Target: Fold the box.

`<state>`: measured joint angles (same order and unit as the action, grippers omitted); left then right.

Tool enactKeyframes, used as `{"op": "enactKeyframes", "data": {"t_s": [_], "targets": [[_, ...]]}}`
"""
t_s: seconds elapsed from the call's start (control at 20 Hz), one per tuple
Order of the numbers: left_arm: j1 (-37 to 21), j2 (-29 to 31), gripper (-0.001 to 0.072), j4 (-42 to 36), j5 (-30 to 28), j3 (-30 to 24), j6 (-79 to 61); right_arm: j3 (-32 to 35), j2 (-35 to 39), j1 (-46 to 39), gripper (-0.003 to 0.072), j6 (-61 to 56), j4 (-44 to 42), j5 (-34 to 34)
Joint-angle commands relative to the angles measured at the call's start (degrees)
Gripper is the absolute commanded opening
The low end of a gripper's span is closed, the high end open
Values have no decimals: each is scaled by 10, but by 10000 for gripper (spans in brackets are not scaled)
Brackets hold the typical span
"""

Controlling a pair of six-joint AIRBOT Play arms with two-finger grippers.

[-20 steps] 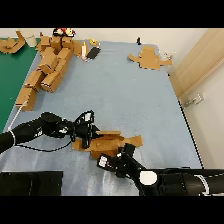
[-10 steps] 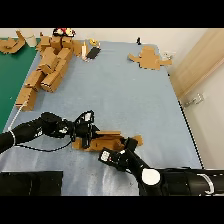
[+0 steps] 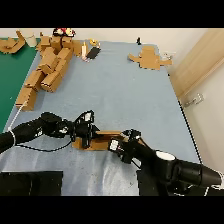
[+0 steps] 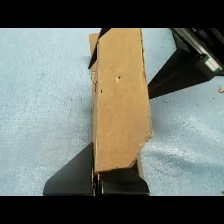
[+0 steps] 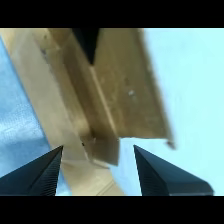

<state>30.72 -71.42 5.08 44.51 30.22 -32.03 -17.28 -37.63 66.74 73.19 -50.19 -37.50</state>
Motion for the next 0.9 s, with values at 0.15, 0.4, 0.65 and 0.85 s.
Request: {"op": "enactKeyframes", "data": {"t_s": [0.15,0.4,0.65,0.85], "targets": [[0,0,11,0,0,1,0,3,15,-195,710,530,-418,110],[0,0,11,0,0,1,0,-5,-19,-341,710,920,-759,12],[0,0,11,0,0,1,0,-70,-125,-382,710,989,-785,-47],[0,0,11,0,0,1,0,-112,-202,-383,709,989,-764,-84]]}}
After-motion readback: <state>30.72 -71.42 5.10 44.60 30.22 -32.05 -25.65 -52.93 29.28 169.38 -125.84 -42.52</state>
